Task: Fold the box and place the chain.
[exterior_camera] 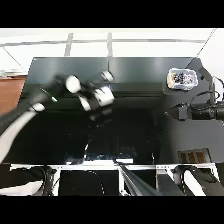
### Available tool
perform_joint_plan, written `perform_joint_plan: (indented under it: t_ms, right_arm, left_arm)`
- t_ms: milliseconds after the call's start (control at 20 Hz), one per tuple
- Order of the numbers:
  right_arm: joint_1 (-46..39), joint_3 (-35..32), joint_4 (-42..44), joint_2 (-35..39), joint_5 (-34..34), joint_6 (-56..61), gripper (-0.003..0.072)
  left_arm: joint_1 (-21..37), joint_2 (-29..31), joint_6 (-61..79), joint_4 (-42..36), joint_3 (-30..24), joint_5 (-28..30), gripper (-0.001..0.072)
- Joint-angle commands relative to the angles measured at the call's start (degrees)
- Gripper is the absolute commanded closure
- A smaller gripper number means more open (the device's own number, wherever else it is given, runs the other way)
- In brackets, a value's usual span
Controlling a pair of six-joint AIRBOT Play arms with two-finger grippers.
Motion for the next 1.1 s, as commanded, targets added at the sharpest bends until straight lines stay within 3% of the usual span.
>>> perform_joint_plan:
  t_ms: [0, 100, 250, 450, 600, 700, 800, 900, 1050]
  right_arm:
    - [-0.02, 0.00, 0.07, 0.02, -1.22, 1.77, 0.0664]
    - [-0.02, 0.00, 0.07, 0.02, -2.99, 1.77, 0.0664]
    - [-0.02, 0.00, 0.24, 0.00, -4.63, 1.77, 0.0664]
    - [-0.02, 0.00, 0.39, 0.02, -5.70, 1.97, 0.0664]
    - [-0.02, 0.00, 0.44, 0.00, -7.58, 2.67, 0.0664]
    - [-0.02, 0.00, 0.44, 0.02, -7.72, 2.86, 0.0665]
    - [-0.02, 0.00, 0.44, 0.02, -7.50, 3.56, 0.0664]
    - [-0.02, 0.00, 0.46, 0.02, -7.17, 3.93, 0.0664]
    - [-0.02, 0.00, 0.44, 0.02, -7.02, 3.85, 0.0665]
  left_arm:
    - [18.88, -2.08, -14.67, 5.35, 7.54, -0.13, 0.0482]
    - [29.73, -6.64, -18.97, 5.09, 13.57, -1.75, 0.0481]
    - [40.35, -16.31, -19.96, 4.26, 23.98, -4.63, 0.0479]
    - [44.28, -29.40, -19.96, 3.15, 39.39, -7.26, 0.0479]
    - [43.76, -35.65, -19.96, 3.17, 46.07, -7.91, 0.0479]
    - [43.17, -37.66, -20.37, 2.89, 47.74, -8.87, 0.0462]
    - [42.07, -37.09, -20.65, 5.16, 48.39, -8.07, 0.0001]
    - [40.70, -34.67, -22.45, 10.45, 51.28, -9.42, -0.0002]
    - [38.53, -26.67, -27.69, 15.41, 51.52, -9.07, 0.0002]
